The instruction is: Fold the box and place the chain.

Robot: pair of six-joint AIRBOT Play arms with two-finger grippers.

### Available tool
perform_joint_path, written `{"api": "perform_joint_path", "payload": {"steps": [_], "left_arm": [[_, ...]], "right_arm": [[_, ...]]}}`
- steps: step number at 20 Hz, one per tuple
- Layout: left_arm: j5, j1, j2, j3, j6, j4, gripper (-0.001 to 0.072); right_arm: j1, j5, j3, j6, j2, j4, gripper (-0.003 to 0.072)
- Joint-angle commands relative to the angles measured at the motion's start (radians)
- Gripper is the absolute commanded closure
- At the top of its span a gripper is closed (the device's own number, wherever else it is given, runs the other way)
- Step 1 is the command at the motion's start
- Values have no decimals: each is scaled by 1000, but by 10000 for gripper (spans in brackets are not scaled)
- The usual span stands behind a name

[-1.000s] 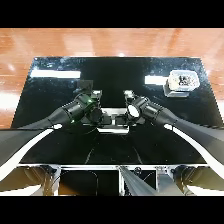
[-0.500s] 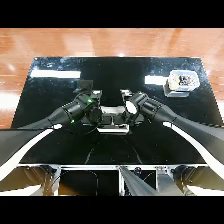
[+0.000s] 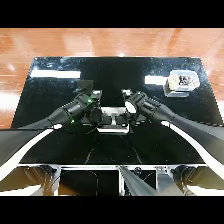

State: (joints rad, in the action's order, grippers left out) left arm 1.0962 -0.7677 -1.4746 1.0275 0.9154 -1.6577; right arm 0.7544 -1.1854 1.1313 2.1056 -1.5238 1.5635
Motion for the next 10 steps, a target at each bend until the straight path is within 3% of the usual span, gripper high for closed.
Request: {"api": "perform_joint_path", "payload": {"steps": [1,10], "left_arm": [[0,-1,-1,0,0,0,691],[-1,-1,-1,0,0,0,691]], "right_arm": [[0,25,1,4,-8,3,322],[0,25,1,4,-27,0,322]]}}
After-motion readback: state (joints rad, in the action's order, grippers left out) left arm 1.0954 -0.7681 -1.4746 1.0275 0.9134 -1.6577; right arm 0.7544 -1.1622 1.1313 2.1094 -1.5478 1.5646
